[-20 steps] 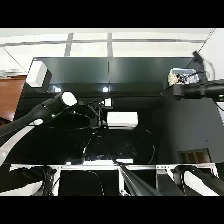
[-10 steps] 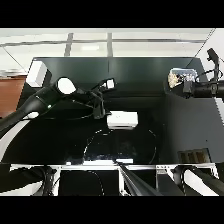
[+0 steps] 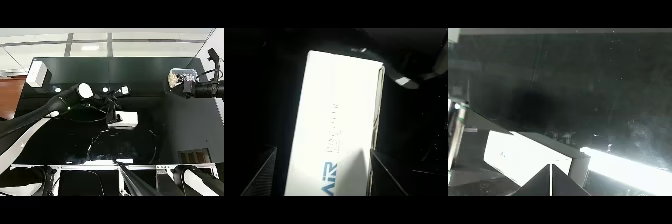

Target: Fold the box and place the chain.

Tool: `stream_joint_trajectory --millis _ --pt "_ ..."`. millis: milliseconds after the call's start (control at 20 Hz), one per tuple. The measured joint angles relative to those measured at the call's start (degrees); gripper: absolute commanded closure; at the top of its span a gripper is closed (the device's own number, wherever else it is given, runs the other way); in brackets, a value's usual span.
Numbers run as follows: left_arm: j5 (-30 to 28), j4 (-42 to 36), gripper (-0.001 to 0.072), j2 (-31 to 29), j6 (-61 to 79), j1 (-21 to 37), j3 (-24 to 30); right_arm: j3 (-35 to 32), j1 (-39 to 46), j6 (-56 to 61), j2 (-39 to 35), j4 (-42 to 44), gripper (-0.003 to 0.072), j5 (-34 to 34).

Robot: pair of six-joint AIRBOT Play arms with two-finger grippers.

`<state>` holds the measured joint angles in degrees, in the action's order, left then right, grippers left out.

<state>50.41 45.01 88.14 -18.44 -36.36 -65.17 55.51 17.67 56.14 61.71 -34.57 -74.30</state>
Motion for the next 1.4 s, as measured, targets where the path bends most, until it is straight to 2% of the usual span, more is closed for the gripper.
stream_joint_trajectory --millis 600,950,1000,1050,1100,1150,1200,1400 --pt "1.05 1.77 -0.0005 1.03 -1.60 -2.54 -0.28 0.00 0.00 -1.05 0.00 -0.04 0.0673 0.13" --pt "4.24 15.54 0.0003 4.68 -15.52 -6.58 -5.64 0.00 0.00 -1.09 0.00 -0.04 0.0673 0.07" --pt "4.63 17.84 0.0024 5.73 -18.14 -7.37 -7.04 0.00 0.00 -1.09 0.00 -0.04 0.0673 0.04" --pt "5.53 20.22 0.0091 6.84 -20.55 -8.22 -8.63 0.00 0.00 -1.09 0.00 -0.02 0.0673 0.02" --pt "6.38 22.38 0.0230 7.85 -22.56 -8.94 -10.19 0.00 0.00 -1.11 0.00 -0.04 0.0673 0.02" --pt "7.76 24.57 0.0284 8.68 -24.46 -9.64 -12.00 0.00 0.00 -1.11 0.00 -0.04 0.0673 -0.02" --pt "9.20 27.02 0.0315 9.27 -26.36 -10.05 -13.62 0.00 0.00 -1.11 0.00 -0.04 0.0673 -0.04" --pt "16.76 36.61 0.0315 9.86 -34.95 -7.80 -20.02 0.00 0.00 -1.09 0.00 -0.02 0.0673 -0.26"
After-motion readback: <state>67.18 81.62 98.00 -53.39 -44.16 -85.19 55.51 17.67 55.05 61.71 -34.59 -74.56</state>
